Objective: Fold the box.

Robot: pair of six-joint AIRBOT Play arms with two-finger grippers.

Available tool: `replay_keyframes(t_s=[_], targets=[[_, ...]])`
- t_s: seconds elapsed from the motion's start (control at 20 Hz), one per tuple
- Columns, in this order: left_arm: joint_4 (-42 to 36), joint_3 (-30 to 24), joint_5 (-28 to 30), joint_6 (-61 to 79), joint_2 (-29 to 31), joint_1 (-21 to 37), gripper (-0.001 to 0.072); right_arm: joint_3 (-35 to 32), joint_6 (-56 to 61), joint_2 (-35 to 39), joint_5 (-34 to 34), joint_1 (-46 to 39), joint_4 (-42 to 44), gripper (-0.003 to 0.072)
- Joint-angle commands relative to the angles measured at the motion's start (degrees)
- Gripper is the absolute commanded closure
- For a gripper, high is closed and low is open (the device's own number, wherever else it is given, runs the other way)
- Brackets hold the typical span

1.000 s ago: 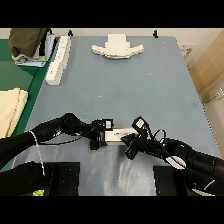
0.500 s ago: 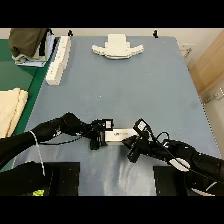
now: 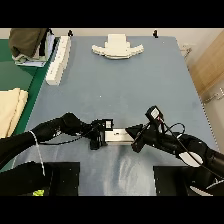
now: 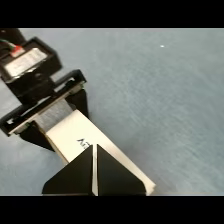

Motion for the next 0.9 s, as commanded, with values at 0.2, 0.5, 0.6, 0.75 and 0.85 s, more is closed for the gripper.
replay_keyframes(t_s=[0.2,0.5,0.6,0.75,0.85], targets=[[0.04,0.04,0.02,0.04,0.00,-0.02,0.0304,18.56,12.00,-12.26,23.50,-17.73,-9.49,0.0646],[-0.37,0.15,0.02,-0.04,0.00,0.00,0.0304,31.91,30.88,-27.34,34.86,-25.79,-16.50,0.0646],[-0.37,0.44,-0.07,-1.46,0.04,0.11,0.0304,32.41,35.74,-28.65,33.46,-26.14,-16.94,0.0646],[0.52,2.62,-1.90,-9.07,1.88,0.44,0.0304,32.39,37.99,-29.07,32.68,-26.14,-16.92,0.0645],[2.36,3.10,-2.58,-11.91,5.57,1.79,0.0304,32.39,38.07,-29.07,32.63,-26.14,-17.09,0.0646]])
